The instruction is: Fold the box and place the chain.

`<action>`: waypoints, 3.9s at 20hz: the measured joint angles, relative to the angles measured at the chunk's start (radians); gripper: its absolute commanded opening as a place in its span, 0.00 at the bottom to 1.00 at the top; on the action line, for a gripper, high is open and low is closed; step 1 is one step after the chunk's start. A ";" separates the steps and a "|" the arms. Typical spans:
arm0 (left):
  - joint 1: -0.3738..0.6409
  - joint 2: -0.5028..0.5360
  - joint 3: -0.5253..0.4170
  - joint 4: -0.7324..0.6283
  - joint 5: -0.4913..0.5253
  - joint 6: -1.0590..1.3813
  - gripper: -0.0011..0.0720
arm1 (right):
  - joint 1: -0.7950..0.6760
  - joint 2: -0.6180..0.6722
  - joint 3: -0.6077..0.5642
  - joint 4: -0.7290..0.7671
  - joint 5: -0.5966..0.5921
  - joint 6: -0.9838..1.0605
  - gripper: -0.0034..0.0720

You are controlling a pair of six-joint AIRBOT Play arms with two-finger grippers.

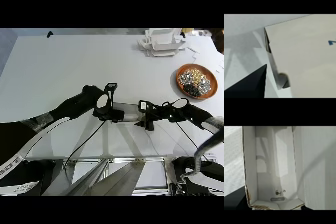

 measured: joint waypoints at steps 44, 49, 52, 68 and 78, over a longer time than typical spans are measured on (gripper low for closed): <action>-0.067 -0.198 0.220 0.171 -0.165 -0.314 0.29 | 0.000 0.000 0.000 0.001 -0.002 0.000 0.65; -0.064 -0.198 0.220 0.200 -0.164 -0.314 0.29 | 0.000 0.000 0.000 0.000 -0.001 0.000 0.65; -0.064 -0.199 0.220 0.208 -0.162 -0.314 0.11 | 0.000 0.000 0.000 0.000 -0.001 0.000 0.65; -0.044 -0.135 0.219 0.177 -0.235 -0.163 0.17 | 0.000 0.000 0.000 0.004 0.003 0.000 0.65; 0.065 0.138 0.194 0.061 -0.424 0.556 0.97 | 0.000 0.000 0.000 -0.002 -0.002 0.000 0.65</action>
